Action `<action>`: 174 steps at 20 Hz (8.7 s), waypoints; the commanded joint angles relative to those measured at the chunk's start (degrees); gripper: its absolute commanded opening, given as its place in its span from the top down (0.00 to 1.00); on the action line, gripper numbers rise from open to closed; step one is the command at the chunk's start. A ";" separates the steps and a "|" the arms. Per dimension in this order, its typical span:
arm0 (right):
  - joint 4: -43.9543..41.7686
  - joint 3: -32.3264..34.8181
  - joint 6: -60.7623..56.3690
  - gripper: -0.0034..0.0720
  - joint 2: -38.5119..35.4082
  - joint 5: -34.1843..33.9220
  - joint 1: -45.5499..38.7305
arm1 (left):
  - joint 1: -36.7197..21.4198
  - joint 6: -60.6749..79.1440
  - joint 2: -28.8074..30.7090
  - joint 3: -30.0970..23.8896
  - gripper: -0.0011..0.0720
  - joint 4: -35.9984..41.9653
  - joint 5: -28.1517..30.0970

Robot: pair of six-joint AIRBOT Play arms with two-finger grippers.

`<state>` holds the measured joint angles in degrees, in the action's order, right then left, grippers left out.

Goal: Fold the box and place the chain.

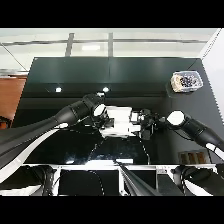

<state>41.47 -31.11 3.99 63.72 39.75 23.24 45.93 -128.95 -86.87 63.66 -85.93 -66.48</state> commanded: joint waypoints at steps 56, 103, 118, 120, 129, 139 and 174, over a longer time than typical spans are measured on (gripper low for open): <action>5.84 4.92 -79.89 0.93 -8.72 19.67 -38.16 | -0.02 -0.09 0.04 0.00 0.95 -0.37 0.90; 30.58 -24.04 -116.83 0.57 14.53 19.41 12.31 | -0.02 -0.09 0.04 0.00 0.95 -0.39 1.90; 42.56 -30.45 -136.76 0.58 21.86 26.99 18.25 | -0.02 -0.07 0.04 0.00 0.95 -0.39 1.75; 41.86 -30.45 -137.33 0.61 21.86 27.54 18.25 | -0.02 -0.07 0.04 0.00 0.95 -0.39 1.73; 40.65 -30.45 -137.00 0.89 21.84 27.04 18.25 | -0.02 -0.07 0.04 0.00 0.95 -0.39 1.46; 40.68 -30.45 -135.71 0.77 21.55 26.88 18.23 | -0.02 -0.07 0.04 0.00 0.95 -0.39 1.46; 34.75 -64.19 -133.68 0.16 41.33 22.25 -35.50 | -0.02 -0.07 0.04 0.00 0.95 -0.39 1.46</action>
<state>78.89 -92.29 -125.80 101.06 59.42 -11.97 45.93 -129.03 -86.87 63.66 -86.30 -64.99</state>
